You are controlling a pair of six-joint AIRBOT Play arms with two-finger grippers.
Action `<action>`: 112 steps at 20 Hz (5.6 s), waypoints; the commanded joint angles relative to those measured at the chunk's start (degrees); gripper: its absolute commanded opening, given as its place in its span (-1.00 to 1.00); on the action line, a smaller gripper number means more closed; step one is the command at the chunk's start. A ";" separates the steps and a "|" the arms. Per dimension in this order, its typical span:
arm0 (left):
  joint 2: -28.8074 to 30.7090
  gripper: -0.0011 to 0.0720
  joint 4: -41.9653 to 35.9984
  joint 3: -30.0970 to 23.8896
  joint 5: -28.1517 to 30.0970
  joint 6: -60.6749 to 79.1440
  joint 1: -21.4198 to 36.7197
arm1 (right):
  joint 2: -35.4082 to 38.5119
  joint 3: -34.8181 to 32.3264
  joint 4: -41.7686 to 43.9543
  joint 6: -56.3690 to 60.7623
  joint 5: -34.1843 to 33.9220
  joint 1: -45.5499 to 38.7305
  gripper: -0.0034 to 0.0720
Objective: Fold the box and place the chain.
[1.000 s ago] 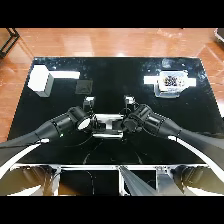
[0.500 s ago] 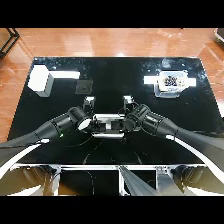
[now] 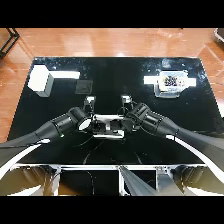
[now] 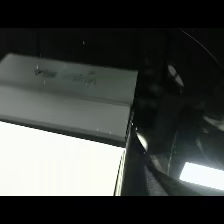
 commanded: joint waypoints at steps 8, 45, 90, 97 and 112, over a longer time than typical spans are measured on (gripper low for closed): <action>0.04 -0.91 0.24 0.04 0.44 -0.17 -0.04 | -0.07 2.71 -2.67 -1.77 -5.90 0.59 0.12; 0.04 -0.91 0.24 0.04 0.50 -0.17 -0.07 | 0.15 4.92 -7.78 1.31 -12.44 2.21 0.67; 0.04 -0.91 0.02 0.04 0.00 0.24 0.04 | -24.13 34.62 -9.66 -25.00 -5.38 -49.59 0.33; 0.04 -0.91 0.02 0.04 -0.24 0.24 0.04 | -23.26 38.38 -10.54 -29.14 -9.51 -49.59 -0.86; 0.04 -0.91 0.04 0.04 -0.02 0.24 0.04 | 10.82 40.13 2.29 -48.48 -19.89 -49.59 -0.87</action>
